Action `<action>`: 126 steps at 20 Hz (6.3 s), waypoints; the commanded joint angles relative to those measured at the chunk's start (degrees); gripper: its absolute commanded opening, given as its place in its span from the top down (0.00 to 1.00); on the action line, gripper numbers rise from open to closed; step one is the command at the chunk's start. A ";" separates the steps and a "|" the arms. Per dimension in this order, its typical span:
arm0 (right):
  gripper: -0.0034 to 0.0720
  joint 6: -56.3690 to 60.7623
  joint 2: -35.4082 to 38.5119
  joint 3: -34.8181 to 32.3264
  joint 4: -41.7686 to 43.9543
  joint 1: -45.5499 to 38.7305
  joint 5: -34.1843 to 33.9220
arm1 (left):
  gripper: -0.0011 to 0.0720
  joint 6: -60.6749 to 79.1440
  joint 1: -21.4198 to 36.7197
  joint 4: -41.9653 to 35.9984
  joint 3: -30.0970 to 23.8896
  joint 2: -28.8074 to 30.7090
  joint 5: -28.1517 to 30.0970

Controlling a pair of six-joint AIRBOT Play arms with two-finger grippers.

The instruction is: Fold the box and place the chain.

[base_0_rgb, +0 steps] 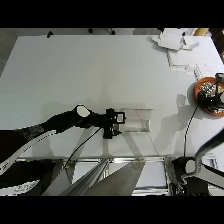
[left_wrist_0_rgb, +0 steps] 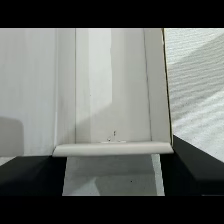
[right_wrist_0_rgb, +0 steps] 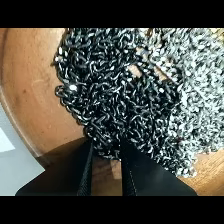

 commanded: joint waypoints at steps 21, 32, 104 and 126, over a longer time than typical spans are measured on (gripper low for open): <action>0.92 -18.36 26.16 0.00 21.20 6.86 14.88 | 0.61 0.00 0.02 0.02 0.00 0.04 0.02; 0.92 -28.96 37.86 -0.83 33.59 23.93 33.51 | 0.61 0.00 0.02 0.00 0.00 0.04 0.00; 0.92 -48.02 48.28 -14.58 65.35 46.86 14.78 | 0.61 0.00 0.02 0.00 0.00 0.04 0.02; 0.66 -40.76 31.56 -8.28 36.11 52.54 22.08 | 0.61 0.00 0.02 0.00 0.00 0.04 0.02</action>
